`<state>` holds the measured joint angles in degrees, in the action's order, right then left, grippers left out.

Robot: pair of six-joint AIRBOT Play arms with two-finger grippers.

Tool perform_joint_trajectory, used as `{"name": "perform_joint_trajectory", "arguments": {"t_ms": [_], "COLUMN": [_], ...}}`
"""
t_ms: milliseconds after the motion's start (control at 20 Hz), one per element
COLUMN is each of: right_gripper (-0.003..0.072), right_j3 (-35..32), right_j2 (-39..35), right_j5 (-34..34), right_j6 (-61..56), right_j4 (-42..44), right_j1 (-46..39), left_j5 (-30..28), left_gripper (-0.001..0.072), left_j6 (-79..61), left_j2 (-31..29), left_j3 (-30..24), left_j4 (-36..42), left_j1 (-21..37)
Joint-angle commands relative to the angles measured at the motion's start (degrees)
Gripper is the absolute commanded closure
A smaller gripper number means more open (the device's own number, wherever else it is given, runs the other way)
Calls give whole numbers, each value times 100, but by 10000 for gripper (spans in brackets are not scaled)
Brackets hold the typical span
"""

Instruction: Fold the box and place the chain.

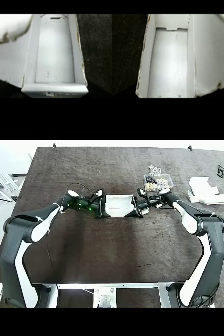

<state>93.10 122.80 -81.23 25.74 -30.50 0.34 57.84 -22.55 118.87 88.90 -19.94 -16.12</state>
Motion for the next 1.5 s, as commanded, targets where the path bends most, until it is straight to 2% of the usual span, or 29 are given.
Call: {"name": "perform_joint_trajectory", "arguments": {"t_ms": [0,500,550,600,650,1450], "right_gripper": [320,321,321,320,321,320], "right_j3": [-2,-2,-2,-2,-2,-2], "right_j2": [2,2,2,2,2,2], "right_j5": [-2,-2,-2,-2,-2,-2], "right_j6": [-2,-2,-2,-2,-2,-2], "right_j4": [2,2,2,2,2,2], "right_j1": [7,7,7,7,7,7], "left_j5": [-79,-144,-140,-144,-151,-328], "left_gripper": [-5,-2,52,185,196,195], "left_j6": [-11,-46,-44,-42,-42,-42], "left_j2": [11,13,13,13,13,9], "left_j3": [4,4,4,4,4,4], "left_j4": [2,13,15,15,17,26], "left_j1": [-24,-55,-55,-52,-55,-52]}}
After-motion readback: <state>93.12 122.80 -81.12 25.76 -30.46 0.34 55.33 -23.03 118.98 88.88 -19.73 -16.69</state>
